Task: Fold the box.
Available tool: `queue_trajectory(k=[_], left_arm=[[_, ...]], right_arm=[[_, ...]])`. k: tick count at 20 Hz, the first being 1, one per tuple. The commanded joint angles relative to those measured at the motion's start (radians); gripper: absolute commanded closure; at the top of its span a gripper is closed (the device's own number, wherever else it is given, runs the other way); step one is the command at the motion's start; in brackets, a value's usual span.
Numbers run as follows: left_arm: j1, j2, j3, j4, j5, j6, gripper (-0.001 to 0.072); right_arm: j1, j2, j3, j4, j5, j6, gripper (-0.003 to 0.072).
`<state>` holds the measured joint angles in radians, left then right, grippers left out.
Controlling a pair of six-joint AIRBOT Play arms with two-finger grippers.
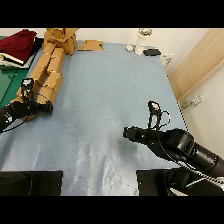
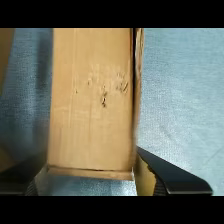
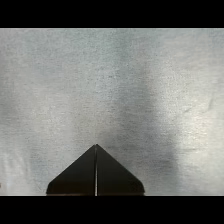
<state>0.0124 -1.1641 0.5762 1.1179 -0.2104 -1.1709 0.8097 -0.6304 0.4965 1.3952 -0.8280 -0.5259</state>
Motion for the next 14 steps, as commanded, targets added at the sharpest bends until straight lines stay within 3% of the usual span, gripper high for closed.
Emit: queue_trajectory(k=[1,9,14], left_arm=[[0.001,-0.001,0.003,0.004,0.001,0.003,0.0013],[0.002,0.001,0.003,0.005,-0.020,0.003,0.0013],[0.002,0.003,0.054,0.097,-0.298,0.003,0.0013]], right_arm=[[0.001,0.000,0.001,0.002,0.000,0.000,0.0682],[0.001,0.000,0.001,0.020,0.000,-0.017,0.0682],[0.001,0.000,0.001,0.019,0.000,-0.017,0.0681]])
